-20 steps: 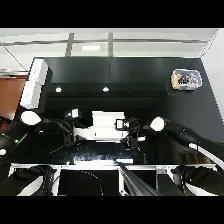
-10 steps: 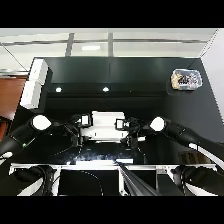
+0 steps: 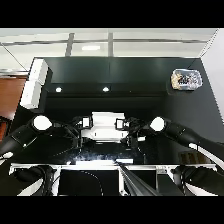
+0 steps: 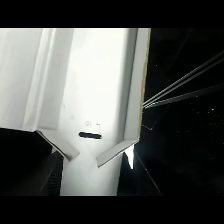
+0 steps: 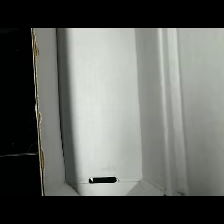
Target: Fold the box and place the chain.
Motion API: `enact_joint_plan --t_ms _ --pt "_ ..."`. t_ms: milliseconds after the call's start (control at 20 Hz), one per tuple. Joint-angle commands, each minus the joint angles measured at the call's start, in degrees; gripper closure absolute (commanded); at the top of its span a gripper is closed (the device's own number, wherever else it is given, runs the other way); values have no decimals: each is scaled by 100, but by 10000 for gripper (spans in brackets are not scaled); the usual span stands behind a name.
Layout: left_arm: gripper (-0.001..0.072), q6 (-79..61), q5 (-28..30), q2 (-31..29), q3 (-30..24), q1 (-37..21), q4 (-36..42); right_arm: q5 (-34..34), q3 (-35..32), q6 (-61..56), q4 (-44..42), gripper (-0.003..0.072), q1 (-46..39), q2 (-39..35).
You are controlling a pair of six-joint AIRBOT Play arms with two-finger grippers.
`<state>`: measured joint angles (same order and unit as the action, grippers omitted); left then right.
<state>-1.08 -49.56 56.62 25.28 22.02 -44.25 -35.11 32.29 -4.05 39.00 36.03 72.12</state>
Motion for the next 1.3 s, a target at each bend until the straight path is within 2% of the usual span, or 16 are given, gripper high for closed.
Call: enact_joint_plan --t_ms 0,50,100,850,900,1000,1100,1250 --pt "271 0 83 11 2 111 -24 -4 7 0 -2 279 4 -4" --pt "342 -4 175 15 2 149 -31 -4 7 -2 -2 279 4 -4" --pt "363 -2 262 15 2 166 -28 -4 7 0 -2 279 4 -4" --pt "357 -2 463 17 2 190 -48 -2 7 -2 -2 279 7 -4" --pt "350 -4 474 17 2 192 -111 -4 7 -2 -2 279 4 -4" --pt "292 -4 474 17 7 227 -525 -4 7 0 -2 279 4 -4" --pt "291 0 544 17 7 299 -796 -4 7 -2 -2 279 4 -4" --pt "292 0 728 17 7 299 -708 -4 7 0 -2 279 4 -4"
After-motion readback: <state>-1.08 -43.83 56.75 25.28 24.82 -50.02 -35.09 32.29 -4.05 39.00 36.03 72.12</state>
